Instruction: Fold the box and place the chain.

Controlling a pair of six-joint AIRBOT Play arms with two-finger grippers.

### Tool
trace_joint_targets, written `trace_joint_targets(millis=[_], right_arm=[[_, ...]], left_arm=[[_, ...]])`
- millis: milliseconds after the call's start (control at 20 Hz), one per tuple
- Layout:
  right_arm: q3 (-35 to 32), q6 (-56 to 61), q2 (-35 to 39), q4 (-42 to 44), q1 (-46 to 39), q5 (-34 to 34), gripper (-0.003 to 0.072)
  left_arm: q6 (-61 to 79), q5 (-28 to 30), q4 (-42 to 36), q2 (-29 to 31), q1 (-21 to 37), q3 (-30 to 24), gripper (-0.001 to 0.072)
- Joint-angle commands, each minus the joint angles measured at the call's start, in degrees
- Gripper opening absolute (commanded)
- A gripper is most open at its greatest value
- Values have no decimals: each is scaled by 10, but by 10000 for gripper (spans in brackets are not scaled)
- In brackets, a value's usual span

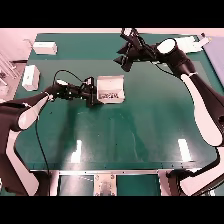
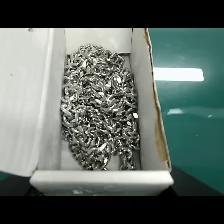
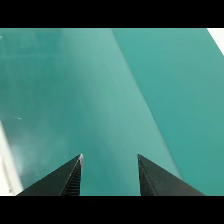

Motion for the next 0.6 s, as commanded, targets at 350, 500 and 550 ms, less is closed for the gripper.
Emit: trace_joint_targets(millis=[350,500,550], right_arm=[[6,15,-61,2,-5,193,457],[6,21,-61,2,-5,244,456],[6,25,-61,2,-5,255,456]], left_arm=[[0,0,0,0,0,0,469],[0,0,0,0,0,0,470],[0,0,0,0,0,0,470]])
